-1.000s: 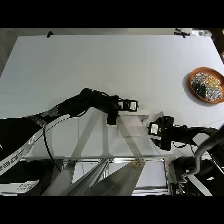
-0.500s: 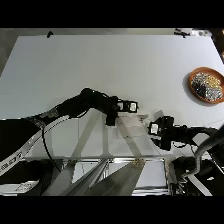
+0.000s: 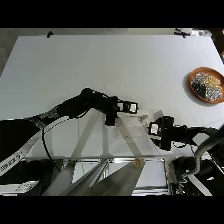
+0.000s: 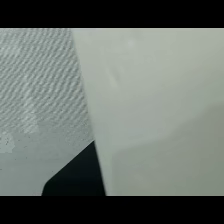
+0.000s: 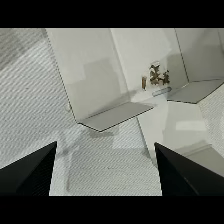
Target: Fold the box and place the chain.
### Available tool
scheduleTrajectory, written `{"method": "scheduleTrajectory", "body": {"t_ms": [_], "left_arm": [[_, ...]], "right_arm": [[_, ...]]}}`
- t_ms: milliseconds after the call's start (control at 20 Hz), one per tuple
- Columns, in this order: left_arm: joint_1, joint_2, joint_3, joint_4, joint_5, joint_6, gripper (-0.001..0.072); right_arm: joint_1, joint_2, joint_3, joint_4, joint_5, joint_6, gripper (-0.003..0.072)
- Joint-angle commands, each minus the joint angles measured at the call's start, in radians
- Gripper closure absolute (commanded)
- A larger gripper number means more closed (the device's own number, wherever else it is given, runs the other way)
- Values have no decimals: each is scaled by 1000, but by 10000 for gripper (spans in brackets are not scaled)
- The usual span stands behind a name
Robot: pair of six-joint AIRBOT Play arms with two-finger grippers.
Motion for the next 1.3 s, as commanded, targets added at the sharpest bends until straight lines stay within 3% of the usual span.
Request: {"method": "scheduleTrajectory", "body": {"t_ms": [0, 200, 500, 800, 1050, 1250], "left_arm": [[-1, -1, 0, 2, -17, 0, 695], [-1, -1, 0, 1, -17, 0, 694], [-1, -1, 0, 2, -17, 0, 699], [-1, -1, 0, 1, -17, 0, 699], [-1, -1, 0, 1, -16, 1, 699], [-1, -1, 0, 1, -16, 2, 701]], "right_arm": [[0, -1, -1, 0, 1, 0, 3], [0, -16, -6, 3, -11, -12, -16], [3, -70, -40, 72, -132, -77, -17], [90, -115, -40, 79, -202, -86, -16], [118, -132, -40, 72, -408, -78, -15], [118, -130, -40, 37, -447, -77, -12]]}}
